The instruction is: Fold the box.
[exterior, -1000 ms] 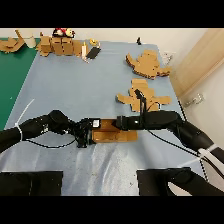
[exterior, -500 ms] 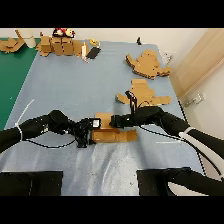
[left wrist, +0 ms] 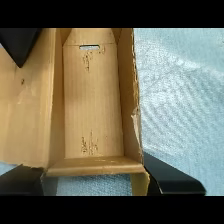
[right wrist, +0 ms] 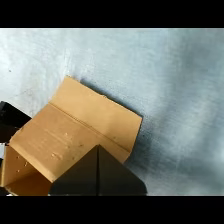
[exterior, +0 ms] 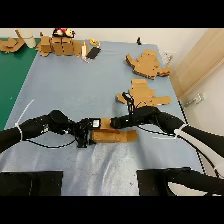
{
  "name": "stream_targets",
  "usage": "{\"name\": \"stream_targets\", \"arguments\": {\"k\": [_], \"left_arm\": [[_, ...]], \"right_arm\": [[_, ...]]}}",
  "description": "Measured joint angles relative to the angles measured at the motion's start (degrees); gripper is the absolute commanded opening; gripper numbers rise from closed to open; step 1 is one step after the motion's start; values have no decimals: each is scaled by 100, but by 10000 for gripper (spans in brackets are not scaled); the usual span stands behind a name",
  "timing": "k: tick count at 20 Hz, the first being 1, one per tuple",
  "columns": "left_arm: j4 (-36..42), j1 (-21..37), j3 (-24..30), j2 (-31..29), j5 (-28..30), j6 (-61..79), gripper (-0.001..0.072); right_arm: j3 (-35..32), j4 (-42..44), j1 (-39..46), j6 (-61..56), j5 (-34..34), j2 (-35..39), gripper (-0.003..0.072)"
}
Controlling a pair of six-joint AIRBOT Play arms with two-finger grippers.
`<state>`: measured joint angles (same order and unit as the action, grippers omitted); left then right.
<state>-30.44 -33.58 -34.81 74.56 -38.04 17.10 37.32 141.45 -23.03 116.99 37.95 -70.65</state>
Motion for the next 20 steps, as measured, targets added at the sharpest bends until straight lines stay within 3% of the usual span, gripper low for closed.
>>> {"name": "stream_targets", "arguments": {"k": [6,10,14,15,16,20], "left_arm": [[-2,0,-2,0,-2,-2,529],[0,0,0,0,-4,-4,529],[2,-2,0,0,-22,-4,529],[2,-2,0,0,-20,-4,529],[2,-2,0,0,-20,-4,529],[2,-2,0,0,-15,-4,529]], "right_arm": [[258,-1252,317,-70,297,1172,1],[275,-2468,330,-452,1281,1904,1],[-59,-2968,-109,-164,2173,2358,24],[-199,-2997,-278,-52,2249,2426,233],[-356,-3036,-463,87,2243,2472,493],[-789,-3364,-940,625,1685,2382,515]]}}
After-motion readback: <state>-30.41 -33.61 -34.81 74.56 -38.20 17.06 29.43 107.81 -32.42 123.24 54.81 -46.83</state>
